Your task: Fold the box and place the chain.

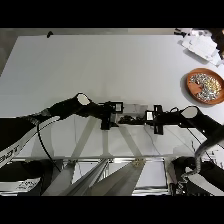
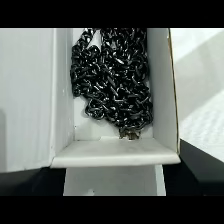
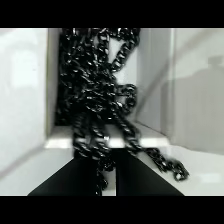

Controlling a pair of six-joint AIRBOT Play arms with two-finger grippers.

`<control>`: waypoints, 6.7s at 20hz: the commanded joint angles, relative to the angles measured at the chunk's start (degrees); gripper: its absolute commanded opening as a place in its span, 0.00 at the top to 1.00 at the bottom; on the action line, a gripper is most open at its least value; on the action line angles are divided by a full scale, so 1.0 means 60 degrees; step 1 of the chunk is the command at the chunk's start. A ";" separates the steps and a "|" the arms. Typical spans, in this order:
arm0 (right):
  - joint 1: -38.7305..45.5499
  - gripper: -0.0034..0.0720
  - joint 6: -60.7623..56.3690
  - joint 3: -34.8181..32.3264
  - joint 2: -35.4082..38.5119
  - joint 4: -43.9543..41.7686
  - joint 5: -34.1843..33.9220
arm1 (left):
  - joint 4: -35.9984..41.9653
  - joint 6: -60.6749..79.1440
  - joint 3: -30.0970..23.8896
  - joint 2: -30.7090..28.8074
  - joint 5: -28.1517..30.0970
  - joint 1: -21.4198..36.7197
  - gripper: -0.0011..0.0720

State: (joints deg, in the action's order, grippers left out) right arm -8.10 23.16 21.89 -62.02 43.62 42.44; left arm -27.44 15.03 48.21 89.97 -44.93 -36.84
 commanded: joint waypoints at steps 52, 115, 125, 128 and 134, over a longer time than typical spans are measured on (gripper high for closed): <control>-0.2051 0.55 -0.8648 0.0583 0.1031 -0.2328 0.0025 | -0.0011 0.0000 0.0004 -0.0007 0.0011 0.0004 0.64; -0.3799 0.47 -1.0597 0.6291 -0.1942 0.5206 0.4728 | -0.0011 0.0000 0.0004 -0.0007 0.0011 0.0004 0.64; -0.4065 0.56 -1.0550 0.6288 -0.1515 0.5231 0.5078 | -0.0011 0.0000 0.0004 -0.0007 0.0004 0.0004 0.64; -0.4291 0.56 -1.0531 0.6160 -0.1362 0.5231 0.5501 | -0.0011 0.0000 0.0004 -0.0007 0.0011 0.0004 0.64; -0.4353 0.37 -1.1446 0.5552 -0.1311 0.5592 0.4462 | -0.0011 0.0000 0.0004 -0.0007 0.0011 0.0004 0.64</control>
State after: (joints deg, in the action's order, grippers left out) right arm -34.00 -42.39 56.21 -70.06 75.81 72.05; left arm -27.51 15.03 48.21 89.97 -44.88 -36.84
